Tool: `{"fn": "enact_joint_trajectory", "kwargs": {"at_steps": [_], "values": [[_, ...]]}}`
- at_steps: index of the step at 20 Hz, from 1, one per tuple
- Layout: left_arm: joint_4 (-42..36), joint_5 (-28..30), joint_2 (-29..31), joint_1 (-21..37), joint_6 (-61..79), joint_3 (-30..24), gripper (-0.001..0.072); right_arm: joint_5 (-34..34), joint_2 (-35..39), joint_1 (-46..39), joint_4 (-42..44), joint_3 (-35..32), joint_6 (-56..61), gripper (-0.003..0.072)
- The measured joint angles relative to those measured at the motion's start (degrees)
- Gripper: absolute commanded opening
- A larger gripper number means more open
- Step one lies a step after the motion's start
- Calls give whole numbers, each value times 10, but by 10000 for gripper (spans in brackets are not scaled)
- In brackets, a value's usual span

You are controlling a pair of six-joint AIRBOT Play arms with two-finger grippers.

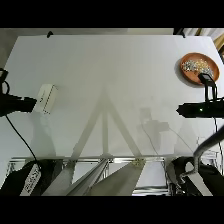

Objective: Fold the box and place the chain.

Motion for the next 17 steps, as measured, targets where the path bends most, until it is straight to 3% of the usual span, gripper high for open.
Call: {"fn": "enact_joint_trajectory", "kwargs": {"at_steps": [1,3,6,8,9,15,17], "values": [[-17,-10,15,0,-1,0,665,0,0,0,0,0,0,18],[-39,-46,35,0,-3,0,411,0,0,0,0,0,0,18],[-56,-109,46,0,-5,0,278,0,0,0,0,0,0,18],[-61,-137,50,0,-5,0,35,0,0,0,0,0,0,18],[-63,-144,50,0,-5,0,8,0,0,0,0,0,0,18],[-70,-167,52,0,-5,0,15,0,0,0,0,0,0,18],[-71,-169,52,0,-5,0,73,0,0,0,0,0,0,18]]}}
